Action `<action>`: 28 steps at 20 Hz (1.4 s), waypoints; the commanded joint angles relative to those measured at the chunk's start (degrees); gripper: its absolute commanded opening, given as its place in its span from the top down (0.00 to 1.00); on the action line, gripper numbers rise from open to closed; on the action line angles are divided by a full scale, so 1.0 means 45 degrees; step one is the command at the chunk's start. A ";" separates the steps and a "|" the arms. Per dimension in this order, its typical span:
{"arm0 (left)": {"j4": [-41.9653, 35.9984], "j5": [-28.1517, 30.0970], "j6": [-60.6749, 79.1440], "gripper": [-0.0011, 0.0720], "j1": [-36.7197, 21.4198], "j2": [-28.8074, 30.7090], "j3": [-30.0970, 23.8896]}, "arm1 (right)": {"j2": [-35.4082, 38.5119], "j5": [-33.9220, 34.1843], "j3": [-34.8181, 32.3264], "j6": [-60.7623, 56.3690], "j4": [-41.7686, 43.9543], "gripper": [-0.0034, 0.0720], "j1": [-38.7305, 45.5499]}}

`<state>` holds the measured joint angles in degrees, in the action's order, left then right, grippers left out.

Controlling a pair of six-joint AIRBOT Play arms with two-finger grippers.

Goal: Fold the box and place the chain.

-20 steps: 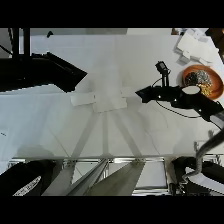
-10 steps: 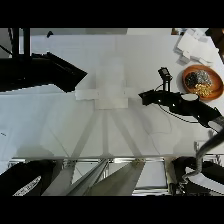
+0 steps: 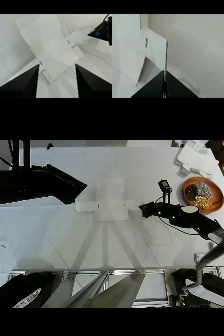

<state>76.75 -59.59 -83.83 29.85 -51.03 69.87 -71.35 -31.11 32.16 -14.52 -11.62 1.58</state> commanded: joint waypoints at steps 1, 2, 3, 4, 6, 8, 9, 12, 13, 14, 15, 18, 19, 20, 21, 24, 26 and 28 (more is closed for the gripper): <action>0.0005 0.0000 0.0005 0.29 0.0010 0.0005 0.0005 | 0.0010 -0.0015 -0.0005 0.0000 0.0000 0.94 -0.0015; 0.0000 0.0000 0.0005 0.29 0.0005 0.0005 0.0005 | 0.0010 -0.0015 -0.0005 0.0000 0.0000 0.94 -0.0015; 0.0005 0.0000 0.0005 0.29 0.0005 0.0005 0.0005 | 0.0010 -0.0015 -0.0005 0.0000 0.0000 0.94 -0.0015; 0.0005 0.0000 0.0005 0.29 0.0005 0.0005 0.0000 | 0.0010 -0.0015 -0.0005 0.0000 0.0000 0.94 -0.0015; 0.0000 0.0010 0.0005 0.29 0.0005 0.0000 0.0005 | 0.0010 -0.0015 -0.0005 0.0000 0.0000 0.94 -0.0015; 0.0000 0.0039 0.0005 0.29 0.0005 0.0000 0.0005 | 0.0010 -0.0015 -0.0005 0.0000 0.0000 0.94 -0.0015; -0.0010 0.0141 0.0000 0.28 0.0010 0.0000 0.0000 | 0.0010 -0.0015 -0.0005 0.0000 0.0000 0.94 -0.0015; -0.0680 0.0185 0.0005 0.29 0.0044 0.0005 0.0005 | 0.0010 -0.0015 -0.0005 0.0000 0.0000 0.94 -0.0015; -0.0855 0.0194 0.0000 0.29 0.0044 0.0000 0.0000 | 0.0010 -0.0015 -0.0005 0.0000 0.0000 0.94 -0.0015; -0.1010 0.0199 0.0000 0.29 0.0044 -0.0005 0.0005 | 0.0010 -0.0015 -0.0005 0.0000 0.0000 0.94 -0.0015; -0.1054 0.0223 0.0010 0.29 0.0049 -0.0010 0.0000 | 0.0010 -0.0015 -0.0005 0.0000 0.0000 0.94 -0.0015; -0.0777 0.0695 0.0024 0.29 0.0029 -0.0083 0.0000 | 0.0010 -0.0015 -0.0005 0.0000 0.0000 0.94 -0.0015; -0.0559 0.0835 0.0073 0.29 0.0029 -0.0141 0.0000 | 0.0010 -0.0015 -0.0005 0.0000 0.0000 0.94 -0.0015; -0.0287 0.0942 0.0068 0.29 0.0019 -0.0228 0.0000 | 0.0010 -0.0015 -0.0005 0.0000 0.0000 0.94 -0.0015; 0.0019 0.1030 0.0078 0.29 -0.0010 -0.0364 0.0000 | 0.0010 -0.0015 -0.0005 0.0000 0.0000 0.94 -0.0015; 0.0233 0.1049 0.0821 0.29 -0.0389 -0.1083 0.0000 | 0.0010 -0.0015 -0.0005 0.0000 0.0000 0.94 -0.0015; -0.1180 0.0787 0.1933 0.29 -0.1273 -0.1919 0.0000 | 0.0010 -0.0015 -0.0005 0.0000 0.0000 0.94 -0.0015; -0.3725 0.0248 0.4192 0.29 -0.2472 -0.2997 0.0005 | 0.0010 -0.0015 -0.0005 0.0000 0.0000 0.94 -0.0015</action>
